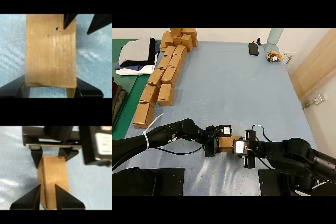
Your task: Fold the box.
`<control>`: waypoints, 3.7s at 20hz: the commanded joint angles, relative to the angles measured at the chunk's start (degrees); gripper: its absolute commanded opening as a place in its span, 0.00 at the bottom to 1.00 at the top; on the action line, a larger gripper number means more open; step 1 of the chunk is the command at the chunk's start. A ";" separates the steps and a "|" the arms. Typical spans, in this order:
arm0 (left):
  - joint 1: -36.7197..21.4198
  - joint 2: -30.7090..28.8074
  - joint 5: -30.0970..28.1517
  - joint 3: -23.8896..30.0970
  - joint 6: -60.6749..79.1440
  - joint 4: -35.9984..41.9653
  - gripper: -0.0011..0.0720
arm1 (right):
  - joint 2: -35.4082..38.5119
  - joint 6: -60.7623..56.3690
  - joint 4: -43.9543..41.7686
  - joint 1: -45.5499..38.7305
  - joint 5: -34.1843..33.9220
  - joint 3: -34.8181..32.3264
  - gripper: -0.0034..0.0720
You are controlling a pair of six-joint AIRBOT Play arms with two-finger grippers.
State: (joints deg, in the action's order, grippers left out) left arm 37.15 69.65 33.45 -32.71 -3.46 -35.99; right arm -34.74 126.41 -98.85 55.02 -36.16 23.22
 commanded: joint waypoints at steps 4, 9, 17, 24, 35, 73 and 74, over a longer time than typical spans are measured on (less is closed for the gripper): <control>0.02 0.00 0.00 0.02 0.00 0.00 0.73 | 6.62 -26.25 15.76 -2.91 -13.88 1.92 0.42; 0.02 0.00 0.00 0.02 0.00 0.00 0.73 | 5.53 -58.05 33.75 -11.19 -23.89 2.10 0.05; 0.02 0.00 0.00 0.02 0.00 0.00 0.73 | -20.96 -25.68 -15.21 -40.41 -22.71 18.34 0.05; 0.02 0.00 0.00 0.02 0.00 0.00 0.73 | -44.37 2.89 -52.81 -52.52 -58.53 33.77 0.05; 0.02 0.00 0.00 0.02 0.00 0.00 0.73 | -32.20 1.62 -51.80 -45.53 -42.99 11.43 0.05; 0.02 0.00 0.00 0.02 0.00 0.00 0.73 | -7.32 3.04 -35.47 -25.97 -18.05 4.33 0.05; 0.02 0.00 0.00 0.02 0.00 0.00 0.73 | -5.42 2.69 -32.26 -22.36 -14.43 4.33 0.05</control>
State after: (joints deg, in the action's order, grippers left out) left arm 37.15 69.65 33.47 -32.71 -3.49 -35.97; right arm -45.28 130.34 -139.61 24.43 -60.90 27.51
